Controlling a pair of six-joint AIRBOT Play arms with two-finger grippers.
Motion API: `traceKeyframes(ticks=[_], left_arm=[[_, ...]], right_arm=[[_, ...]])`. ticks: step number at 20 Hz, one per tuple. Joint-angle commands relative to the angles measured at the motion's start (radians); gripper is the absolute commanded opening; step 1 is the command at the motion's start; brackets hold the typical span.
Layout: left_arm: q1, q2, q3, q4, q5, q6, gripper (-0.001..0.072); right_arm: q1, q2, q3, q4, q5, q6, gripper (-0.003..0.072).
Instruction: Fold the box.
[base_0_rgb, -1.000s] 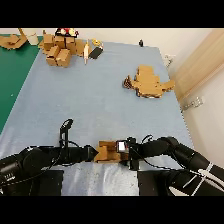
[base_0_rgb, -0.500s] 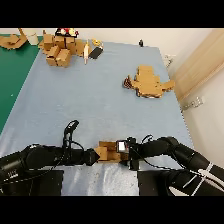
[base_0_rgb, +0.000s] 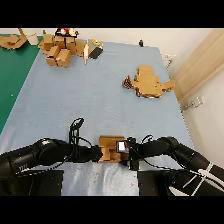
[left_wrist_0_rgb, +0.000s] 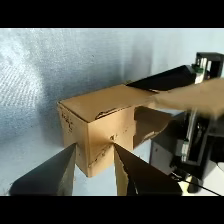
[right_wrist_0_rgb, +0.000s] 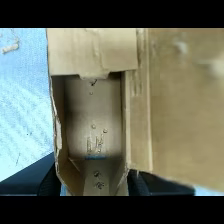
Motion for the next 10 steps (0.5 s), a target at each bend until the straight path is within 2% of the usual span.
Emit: traceKeyframes(ticks=[1, 5, 10], left_arm=[[-0.05, -0.058, 0.082, 0.285, -0.112, -0.297, 0.0387], [-0.124, -0.117, 0.191, 0.486, -0.224, -0.48, 0.0386], [-0.201, -0.233, 0.279, 0.532, -0.281, -0.545, 0.0386]], right_arm=[[0.0, 0.0, 0.001, 0.0, 0.001, 0.0, 0.0486], [0.0, 0.0, 0.001, 0.0, 0.001, 0.0, 0.0487], [0.0, 0.0, 0.001, 0.0, 0.001, 0.0, 0.0486]])
